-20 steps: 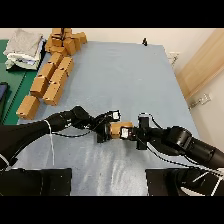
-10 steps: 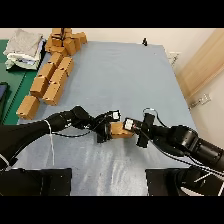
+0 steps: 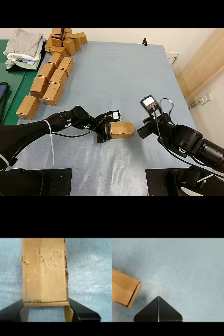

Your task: Fold the box.

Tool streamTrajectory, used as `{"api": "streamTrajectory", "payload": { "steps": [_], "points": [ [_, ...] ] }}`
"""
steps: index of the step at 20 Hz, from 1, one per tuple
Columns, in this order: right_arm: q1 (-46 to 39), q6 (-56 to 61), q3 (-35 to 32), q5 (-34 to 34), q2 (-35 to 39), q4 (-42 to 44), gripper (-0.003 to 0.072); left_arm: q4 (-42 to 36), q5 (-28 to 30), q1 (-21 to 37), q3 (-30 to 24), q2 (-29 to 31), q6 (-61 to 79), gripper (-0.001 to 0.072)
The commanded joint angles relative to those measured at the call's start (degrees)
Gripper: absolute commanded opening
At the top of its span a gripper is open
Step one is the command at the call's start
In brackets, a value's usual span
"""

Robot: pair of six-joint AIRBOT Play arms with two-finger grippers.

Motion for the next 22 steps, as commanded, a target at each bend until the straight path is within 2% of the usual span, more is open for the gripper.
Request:
{"api": "streamTrajectory", "payload": {
  "steps": [1, 5, 10, 13, 18, 20, 22],
  "points": [
    [0.0, 19.5, 0.1, -1.6, 0.1, -4.9, 0.0005, 0.0, 0.1, 0.0, 0.1, 0.0, 0.0, 0.0422],
    [0.0, 26.3, 0.0, -2.1, 0.0, -5.1, 0.0004, 0.0, 0.0, 0.2, 0.2, 1.0, -0.1, 0.0422],
    [0.0, 28.0, 0.1, -2.6, -0.7, -6.2, 0.0004, 0.1, 0.6, 0.3, 0.2, 4.9, -2.0, 0.0422],
    [0.0, 28.3, 0.1, -2.6, -2.0, -6.3, 0.0005, 2.2, 0.5, 2.6, 0.2, 6.0, -6.5, 0.0422],
    [0.0, 29.1, 0.1, -2.6, -2.4, -8.2, 0.0005, 21.6, 0.3, 13.5, 0.2, 11.1, -27.3, 0.0422],
    [0.0, 29.8, 0.1, -2.6, -2.4, -9.9, 0.0004, 24.3, -1.2, 19.5, 0.2, 13.9, -32.5, 0.0422],
    [0.0, 29.8, 0.1, -2.6, -2.4, -11.4, 0.0004, 25.4, -5.7, 25.7, 0.2, 16.1, -35.1, 0.0422]
  ]
}}
